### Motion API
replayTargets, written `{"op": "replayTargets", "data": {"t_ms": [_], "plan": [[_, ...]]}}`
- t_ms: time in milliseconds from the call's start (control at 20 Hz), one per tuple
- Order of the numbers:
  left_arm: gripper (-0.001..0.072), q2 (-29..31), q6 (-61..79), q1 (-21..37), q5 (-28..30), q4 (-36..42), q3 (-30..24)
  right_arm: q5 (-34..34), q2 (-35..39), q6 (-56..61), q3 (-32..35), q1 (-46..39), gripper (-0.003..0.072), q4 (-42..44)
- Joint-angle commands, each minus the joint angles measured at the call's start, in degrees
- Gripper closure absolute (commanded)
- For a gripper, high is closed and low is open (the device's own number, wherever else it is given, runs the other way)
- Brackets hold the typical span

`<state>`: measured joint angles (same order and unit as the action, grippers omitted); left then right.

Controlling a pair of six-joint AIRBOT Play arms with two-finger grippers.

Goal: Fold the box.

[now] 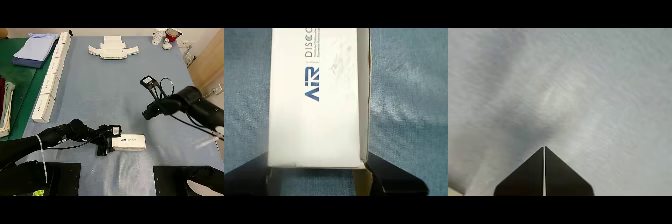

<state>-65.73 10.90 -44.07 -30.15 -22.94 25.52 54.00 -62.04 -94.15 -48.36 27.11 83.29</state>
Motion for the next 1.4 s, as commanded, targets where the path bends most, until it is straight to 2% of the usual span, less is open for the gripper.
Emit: {"op": "replayTargets", "data": {"t_ms": [0, 150, 550, 650, 800, 900, 1000, 1100, 1200, 1350], "plan": [[0.0181, 0.0, 0.0, 0.0, 0.0, 0.0, 0.0, 8.5, -8.1, -0.9, -7.2, -4.7, 0.0682, 3.1], [0.0181, 0.0, 0.0, 0.0, 0.0, 0.0, 0.0, 10.1, -10.4, -0.8, -9.2, -5.3, 0.0682, 4.4], [0.0182, 0.0, -0.6, 0.0, 0.1, 0.5, 0.4, 10.1, -10.4, -0.8, -9.3, -5.3, 0.0681, 4.4], [0.0181, 0.5, -9.6, 1.5, 1.6, -0.2, 1.5, 10.1, -10.4, -0.8, -9.3, -5.3, 0.0681, 4.4], [0.0181, 2.5, -23.5, 9.5, 6.9, -5.0, 3.6, 10.1, -10.4, -0.8, -9.3, -5.3, 0.0681, 4.3], [0.0181, 2.7, -32.6, 17.9, 11.9, -9.7, 5.6, 10.1, -10.4, -0.8, -9.3, -5.3, 0.0681, 4.4], [0.0182, 1.7, -42.3, 27.3, 14.3, -16.1, 8.7, 10.1, -10.4, -0.8, -9.3, -5.3, 0.0681, 4.3], [0.0182, -1.7, -47.7, 37.0, 14.0, -20.1, 13.9, 10.1, -10.4, -0.8, -9.3, -5.3, 0.0681, 4.3], [0.0181, -6.4, -49.8, 44.0, 13.3, -20.8, 19.7, 10.1, -10.4, -0.8, -9.3, -5.3, 0.0681, 4.3], [0.0181, -13.8, -51.4, 49.4, 12.8, -20.8, 27.9, 10.1, -10.4, -0.8, -9.3, -5.3, 0.0681, 4.3]]}}
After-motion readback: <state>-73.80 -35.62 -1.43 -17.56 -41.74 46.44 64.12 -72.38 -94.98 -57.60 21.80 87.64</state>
